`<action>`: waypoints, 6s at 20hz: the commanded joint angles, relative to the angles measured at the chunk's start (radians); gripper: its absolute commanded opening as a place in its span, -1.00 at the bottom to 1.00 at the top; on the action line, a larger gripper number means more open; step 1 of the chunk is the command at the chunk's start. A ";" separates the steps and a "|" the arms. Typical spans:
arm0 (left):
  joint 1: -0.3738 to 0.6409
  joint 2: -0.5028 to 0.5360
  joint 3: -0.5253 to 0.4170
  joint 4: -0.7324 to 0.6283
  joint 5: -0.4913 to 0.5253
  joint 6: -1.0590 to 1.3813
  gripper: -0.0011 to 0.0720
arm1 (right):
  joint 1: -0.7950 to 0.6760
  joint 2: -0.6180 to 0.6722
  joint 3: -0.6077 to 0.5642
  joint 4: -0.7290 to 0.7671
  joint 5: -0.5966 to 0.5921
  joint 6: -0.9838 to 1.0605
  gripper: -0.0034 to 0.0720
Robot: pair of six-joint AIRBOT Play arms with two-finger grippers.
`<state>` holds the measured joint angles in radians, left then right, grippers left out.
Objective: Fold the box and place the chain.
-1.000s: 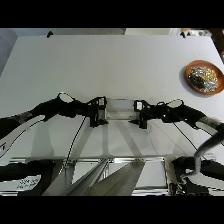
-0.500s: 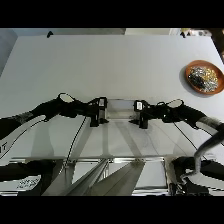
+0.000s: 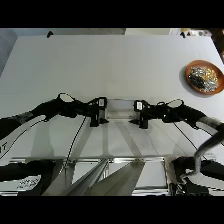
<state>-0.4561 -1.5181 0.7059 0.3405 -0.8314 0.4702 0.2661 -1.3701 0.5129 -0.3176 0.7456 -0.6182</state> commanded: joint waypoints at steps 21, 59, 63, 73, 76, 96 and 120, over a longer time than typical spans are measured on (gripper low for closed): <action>0.000 0.000 0.000 0.000 -0.003 0.001 -0.67 | 0.000 0.098 0.000 -0.112 0.018 0.080 0.92; -0.001 0.000 0.000 0.000 -0.003 0.001 -0.67 | 0.000 0.494 0.000 -0.513 -0.110 0.947 -0.12; 0.000 0.000 0.000 0.000 -0.003 0.001 -0.67 | 0.000 0.573 0.000 -0.576 -0.105 1.055 0.04; -0.011 0.034 0.000 0.040 -0.026 -0.121 -0.33 | 0.000 0.584 0.000 -0.576 -0.103 1.123 0.04; -0.011 0.100 0.000 0.265 0.005 -0.375 -0.02 | 0.000 0.584 0.000 -0.576 -0.103 1.123 0.04; -0.082 0.095 0.000 0.325 0.132 -0.496 0.54 | 0.000 0.584 0.000 -0.571 -0.102 1.123 0.04; -0.079 0.146 0.008 0.333 0.087 -0.509 0.97 | 0.001 0.584 0.000 -0.381 0.110 0.976 0.03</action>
<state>-0.5362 -1.3815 0.7170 0.6563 -0.7303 -0.0284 0.2657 -0.7864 0.5129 -0.7033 0.8516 0.3622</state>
